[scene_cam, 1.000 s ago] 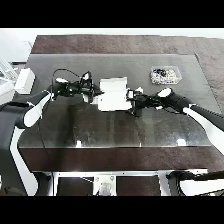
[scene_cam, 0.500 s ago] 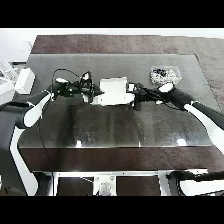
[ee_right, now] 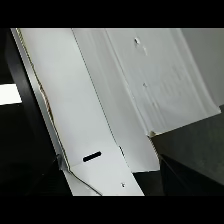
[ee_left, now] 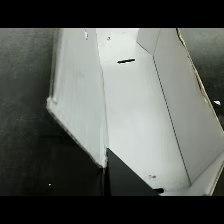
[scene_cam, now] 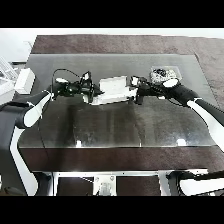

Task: Fold the box and place the chain.

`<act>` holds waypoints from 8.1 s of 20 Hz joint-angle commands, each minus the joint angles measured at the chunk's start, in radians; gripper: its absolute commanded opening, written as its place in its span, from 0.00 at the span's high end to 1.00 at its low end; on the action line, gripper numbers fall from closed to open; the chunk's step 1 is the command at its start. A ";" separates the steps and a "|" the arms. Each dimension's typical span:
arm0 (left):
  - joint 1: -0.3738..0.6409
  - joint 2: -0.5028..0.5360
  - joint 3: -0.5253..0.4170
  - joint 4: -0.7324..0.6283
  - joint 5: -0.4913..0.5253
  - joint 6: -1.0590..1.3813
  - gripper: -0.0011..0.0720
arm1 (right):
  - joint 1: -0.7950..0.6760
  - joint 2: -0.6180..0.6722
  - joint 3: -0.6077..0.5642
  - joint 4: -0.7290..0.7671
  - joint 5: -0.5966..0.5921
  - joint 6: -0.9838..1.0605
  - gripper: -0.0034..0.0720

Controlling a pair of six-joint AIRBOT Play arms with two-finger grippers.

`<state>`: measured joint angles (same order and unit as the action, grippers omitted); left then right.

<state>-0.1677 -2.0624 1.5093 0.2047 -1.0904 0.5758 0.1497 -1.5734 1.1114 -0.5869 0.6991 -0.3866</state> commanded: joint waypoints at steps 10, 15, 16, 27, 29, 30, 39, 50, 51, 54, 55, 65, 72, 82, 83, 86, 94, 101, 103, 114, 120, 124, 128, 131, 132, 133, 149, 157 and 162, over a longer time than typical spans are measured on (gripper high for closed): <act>0.000 -0.001 0.000 0.005 -0.002 0.000 0.96 | -0.049 -0.119 0.180 0.007 0.245 -0.077 0.00; 0.000 -0.001 0.000 0.005 -0.002 0.000 0.96 | -0.077 -0.160 0.187 0.007 0.258 -0.077 0.00; 0.000 -0.001 0.000 0.005 -0.003 0.000 0.96 | -0.085 -0.172 0.190 0.008 0.267 -0.077 0.00; 0.000 -0.001 0.000 0.005 -0.003 0.000 0.96 | -0.089 -0.281 0.329 -0.009 0.422 -0.055 0.00; 0.000 -0.001 0.000 0.005 -0.003 0.000 0.96 | -0.089 -0.283 0.329 -0.024 0.435 -0.024 0.00; 0.000 -0.001 0.000 0.005 -0.002 0.000 0.96 | -0.089 -0.283 0.329 -0.024 0.463 -0.012 0.00; 0.000 -0.001 0.000 0.005 -0.002 0.000 0.96 | -0.053 -0.327 0.328 0.018 0.497 0.001 0.00; 0.000 -0.001 0.000 0.005 -0.002 0.000 0.96 | -0.063 -0.348 0.333 0.030 0.495 -0.019 0.00; 0.000 -0.001 0.000 0.005 -0.002 0.000 0.96 | -0.064 -0.351 0.333 0.029 0.495 -0.031 0.00; 0.000 -0.001 0.000 0.005 -0.002 0.000 0.96 | -0.064 -0.363 0.335 0.031 0.493 -0.043 0.00; 0.000 -0.001 0.000 0.005 -0.002 0.000 0.96 | -0.064 -0.365 0.335 0.030 0.486 -0.044 0.00; 0.000 -0.001 0.000 0.005 -0.002 0.000 0.96 | -0.064 -0.382 0.335 0.089 0.488 -0.070 0.00; 0.000 -0.001 0.000 0.005 -0.001 0.000 0.96 | -0.063 -0.388 0.335 0.082 0.488 -0.064 0.00; 0.000 -0.001 0.000 0.005 -0.001 0.000 0.96 | -0.059 -0.389 0.335 0.056 0.488 -0.064 0.03; 0.000 -0.001 0.000 0.005 -0.001 0.000 0.96 | -0.059 -0.391 0.335 0.051 0.488 -0.064 0.03; 0.000 -0.001 0.000 0.005 -0.001 0.000 0.96 | -0.059 -0.395 0.335 0.052 0.488 -0.067 0.03; 0.000 -0.001 0.000 0.005 0.000 0.000 0.96 | -0.060 -0.395 0.359 0.079 0.525 -0.066 0.01; 0.000 -0.001 0.000 0.005 0.000 0.000 0.96 | -0.060 -0.412 0.359 0.052 0.525 -0.062 0.03; 0.000 -0.001 0.000 0.005 0.000 0.000 0.96 | -0.060 -0.413 0.359 0.052 0.525 -0.063 0.06; 0.000 -0.001 0.000 0.005 0.000 0.000 0.96 | -0.060 -0.417 0.369 0.052 0.523 -0.068 0.17; 0.000 -0.001 0.000 0.005 0.000 0.000 0.96 | -0.060 -0.417 0.371 0.052 0.521 -0.071 0.18; 0.000 -0.001 0.000 0.005 0.001 0.001 0.96 | -0.060 -0.417 0.370 0.052 0.522 -0.071 0.18; 0.000 -0.001 0.000 0.004 0.001 0.001 0.96 | -0.060 -0.417 0.370 0.053 0.525 -0.070 0.18; 0.000 -0.001 0.000 0.003 0.001 0.001 0.96 | -0.060 -0.417 0.370 0.052 0.525 -0.070 0.18; 0.000 -0.001 0.000 0.003 0.001 0.001 0.96 | -0.060 -0.417 0.370 0.053 0.525 -0.070 0.18; 0.000 -0.001 0.000 0.000 0.001 0.001 0.96 | -0.060 -0.417 0.370 0.053 0.525 -0.069 0.18; 0.000 -0.001 0.000 -0.003 -0.002 0.000 0.96 | -0.060 -0.417 0.370 0.053 0.525 -0.067 0.18; 0.000 -0.001 0.000 -0.011 -0.023 0.000 0.96 | -0.060 -0.417 0.370 0.053 0.525 -0.067 0.18; 0.000 -0.001 0.000 -0.049 -0.055 0.002 0.83 | -0.060 -0.417 0.370 0.053 0.525 -0.067 0.18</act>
<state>-0.1677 -2.0636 1.5089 0.1925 -1.1126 0.5758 0.0902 -1.9896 1.4811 -0.5346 1.2240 -0.4526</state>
